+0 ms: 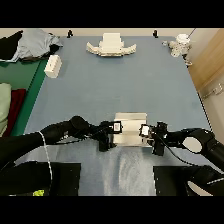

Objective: Fold the box.

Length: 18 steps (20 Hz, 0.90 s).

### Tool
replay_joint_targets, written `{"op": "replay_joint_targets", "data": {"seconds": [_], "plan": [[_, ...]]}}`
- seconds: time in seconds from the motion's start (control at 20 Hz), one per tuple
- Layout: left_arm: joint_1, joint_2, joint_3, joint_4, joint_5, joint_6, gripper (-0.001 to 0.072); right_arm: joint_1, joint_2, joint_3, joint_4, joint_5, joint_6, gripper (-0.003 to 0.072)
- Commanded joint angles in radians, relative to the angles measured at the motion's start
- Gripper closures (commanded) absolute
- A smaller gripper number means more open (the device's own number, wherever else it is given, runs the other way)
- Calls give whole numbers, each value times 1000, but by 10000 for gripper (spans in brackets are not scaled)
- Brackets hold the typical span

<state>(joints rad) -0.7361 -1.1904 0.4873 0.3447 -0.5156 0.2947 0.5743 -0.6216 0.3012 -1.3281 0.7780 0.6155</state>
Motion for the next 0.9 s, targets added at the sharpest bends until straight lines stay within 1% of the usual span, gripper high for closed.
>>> {"op": "replay_joint_targets", "data": {"seconds": [0.0,0.05,0.1,0.25,0.4,0.45,0.5,0.55,0.6,0.8,0.85], "plan": [[1,1,1,0,0,0,232,45,-15,-1,9,-35,-14,497],[1,1,1,0,0,0,233,51,-15,-1,13,-39,-14,534],[1,1,1,0,0,0,233,61,-15,-1,14,-47,-14,550],[1,1,1,0,0,0,233,77,-15,-1,16,-82,-16,550],[1,1,1,0,0,0,232,76,-15,-1,31,-87,-29,546],[1,1,1,0,0,0,233,76,-15,-1,45,-87,-41,515],[1,1,1,0,0,0,233,76,-15,-2,56,-87,-42,394],[1,1,1,0,0,0,232,76,-15,-2,71,-87,-45,195],[1,1,1,0,0,0,232,76,-15,-2,81,-87,-53,95],[1,1,1,0,0,0,233,76,-15,-1,79,-78,-52,96],[1,1,1,0,0,0,233,76,-14,-1,78,-64,-43,110]]}}
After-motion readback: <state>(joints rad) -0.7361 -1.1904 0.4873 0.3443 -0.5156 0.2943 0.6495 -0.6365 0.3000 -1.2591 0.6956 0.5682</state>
